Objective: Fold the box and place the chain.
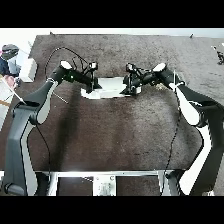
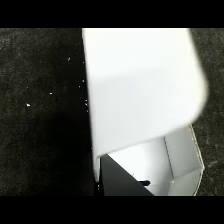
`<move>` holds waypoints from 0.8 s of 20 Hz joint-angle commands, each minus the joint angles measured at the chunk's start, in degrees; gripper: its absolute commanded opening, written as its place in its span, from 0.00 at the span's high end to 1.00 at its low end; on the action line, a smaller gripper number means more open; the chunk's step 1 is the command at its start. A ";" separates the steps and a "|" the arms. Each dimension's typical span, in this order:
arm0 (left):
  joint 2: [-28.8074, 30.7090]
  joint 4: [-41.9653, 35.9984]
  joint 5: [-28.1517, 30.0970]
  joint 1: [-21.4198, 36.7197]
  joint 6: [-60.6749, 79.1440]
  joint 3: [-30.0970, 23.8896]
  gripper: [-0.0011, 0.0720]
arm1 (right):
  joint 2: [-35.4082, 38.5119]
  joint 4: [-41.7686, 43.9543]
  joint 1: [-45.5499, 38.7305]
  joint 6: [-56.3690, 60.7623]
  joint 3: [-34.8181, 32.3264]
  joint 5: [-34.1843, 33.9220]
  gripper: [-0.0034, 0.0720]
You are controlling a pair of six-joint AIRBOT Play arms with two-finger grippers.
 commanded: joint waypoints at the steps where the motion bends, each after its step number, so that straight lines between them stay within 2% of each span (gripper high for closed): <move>1: -0.02 0.02 0.00 0.02 -0.02 -0.02 0.97 | -2.40 -0.02 0.02 0.02 1.84 3.93 0.15; 5: -0.02 0.00 0.00 0.02 -0.02 -0.02 0.97 | -3.72 0.15 0.04 0.02 2.12 3.98 0.15; 10: -0.02 0.02 0.00 0.02 -0.02 -0.02 0.97 | -6.27 0.85 0.07 0.87 5.81 6.36 0.15; 16: -0.02 0.00 0.00 0.02 -0.02 -0.02 0.97 | -7.08 1.03 0.17 1.11 5.92 6.56 0.17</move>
